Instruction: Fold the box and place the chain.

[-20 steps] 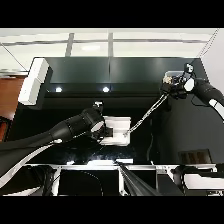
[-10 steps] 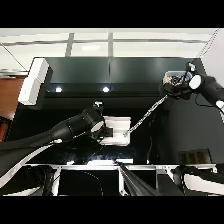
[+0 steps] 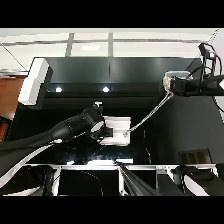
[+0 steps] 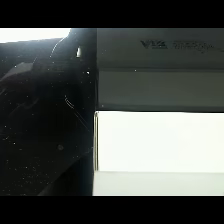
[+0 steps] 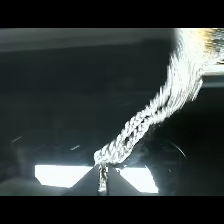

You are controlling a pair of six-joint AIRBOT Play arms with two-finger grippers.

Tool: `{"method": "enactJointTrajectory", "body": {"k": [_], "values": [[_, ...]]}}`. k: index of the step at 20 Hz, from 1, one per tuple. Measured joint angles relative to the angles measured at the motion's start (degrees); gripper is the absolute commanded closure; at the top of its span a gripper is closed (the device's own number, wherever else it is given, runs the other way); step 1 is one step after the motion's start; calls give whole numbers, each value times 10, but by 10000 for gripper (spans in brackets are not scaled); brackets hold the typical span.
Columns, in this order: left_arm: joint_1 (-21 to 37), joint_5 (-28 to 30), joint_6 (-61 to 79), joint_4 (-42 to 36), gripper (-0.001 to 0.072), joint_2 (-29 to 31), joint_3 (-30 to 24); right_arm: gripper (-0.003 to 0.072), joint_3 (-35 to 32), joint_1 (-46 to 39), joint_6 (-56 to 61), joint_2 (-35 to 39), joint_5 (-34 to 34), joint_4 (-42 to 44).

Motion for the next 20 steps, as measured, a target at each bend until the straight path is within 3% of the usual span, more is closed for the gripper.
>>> {"method": "enactJointTrajectory", "body": {"k": [7,20], "values": [[0,0,0,0,678,0,0,675,0,67,-7,83,29,28],[0,0,0,0,678,0,0,676,0,178,-38,104,71,191]]}}
